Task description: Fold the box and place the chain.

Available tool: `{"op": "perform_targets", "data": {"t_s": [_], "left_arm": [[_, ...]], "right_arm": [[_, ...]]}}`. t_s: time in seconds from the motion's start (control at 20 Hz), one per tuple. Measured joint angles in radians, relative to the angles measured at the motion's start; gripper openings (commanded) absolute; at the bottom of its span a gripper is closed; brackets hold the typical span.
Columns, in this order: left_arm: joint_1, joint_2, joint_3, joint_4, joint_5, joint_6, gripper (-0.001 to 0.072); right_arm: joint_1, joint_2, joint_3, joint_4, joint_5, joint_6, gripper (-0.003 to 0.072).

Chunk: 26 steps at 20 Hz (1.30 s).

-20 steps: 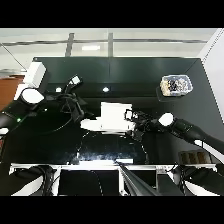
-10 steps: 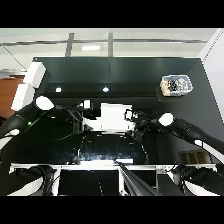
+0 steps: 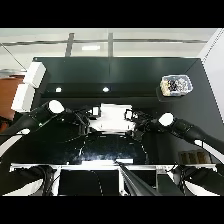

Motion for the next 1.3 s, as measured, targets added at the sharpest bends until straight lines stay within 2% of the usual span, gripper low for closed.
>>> {"op": "perform_targets", "data": {"t_s": [0.3, 0.8, 0.85, 0.9, 1.0, 1.05, 1.1, 1.3], "left_arm": [[-0.019, -0.035, 0.0, -0.044, 0.011, 0.003, 0.0487], [-0.017, -0.021, 0.001, -0.027, 0.008, 0.004, 0.0469], [-0.017, -0.02, 0.001, -0.027, 0.008, 0.003, 0.0361], [-0.017, -0.019, 0.001, -0.026, 0.009, 0.003, 0.0326], [-0.017, -0.018, 0.001, -0.028, 0.009, 0.003, 0.0324], [-0.017, -0.018, 0.001, -0.039, 0.009, 0.003, 0.0259], [-0.017, -0.018, 0.001, -0.048, 0.009, 0.003, 0.0226], [-0.017, -0.018, 0.001, -0.071, 0.01, 0.003, 0.0225]], "right_arm": [[0.0, 0.0, 0.0, 0.0, 0.0, 0.0, 0.0288], [0.0, 0.0, 0.0, 0.0, 0.0, 0.0, 0.0288], [0.0, 0.0, 0.0, 0.0, 0.0, 0.0, 0.0288], [0.0, 0.0, 0.0, 0.0, 0.0, 0.0, 0.0288], [0.0, 0.0, 0.0, 0.0, 0.0, 0.0, 0.0288], [0.0, 0.0, 0.0, 0.0, 0.0, 0.0, 0.0288], [0.0, 0.0, 0.0, 0.0, 0.0, 0.0, 0.0288], [0.0, 0.0, 0.0, 0.0, 0.0, 0.0, 0.0288]]}}
